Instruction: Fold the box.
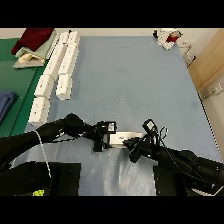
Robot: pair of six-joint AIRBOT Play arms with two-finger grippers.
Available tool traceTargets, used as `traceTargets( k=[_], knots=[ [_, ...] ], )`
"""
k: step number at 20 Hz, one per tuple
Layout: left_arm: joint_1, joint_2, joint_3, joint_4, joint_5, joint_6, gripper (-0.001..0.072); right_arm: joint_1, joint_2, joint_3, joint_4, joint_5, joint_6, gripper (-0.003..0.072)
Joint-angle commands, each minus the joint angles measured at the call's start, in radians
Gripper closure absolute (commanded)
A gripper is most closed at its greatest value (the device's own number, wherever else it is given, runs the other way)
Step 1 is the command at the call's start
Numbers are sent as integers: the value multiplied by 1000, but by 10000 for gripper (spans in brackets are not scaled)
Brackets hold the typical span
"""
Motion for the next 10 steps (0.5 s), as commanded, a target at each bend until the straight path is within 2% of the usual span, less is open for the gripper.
traceTargets(
  k=[1, 10],
  knots=[
    [0, 0, 0, 0, 0, 0, 241, 0, 0, 6, -11, -4, 0, 644],
    [0, 0, 0, 0, 0, 0, 241, -4, 0, 110, -125, -21, -2, 644]
  ],
)
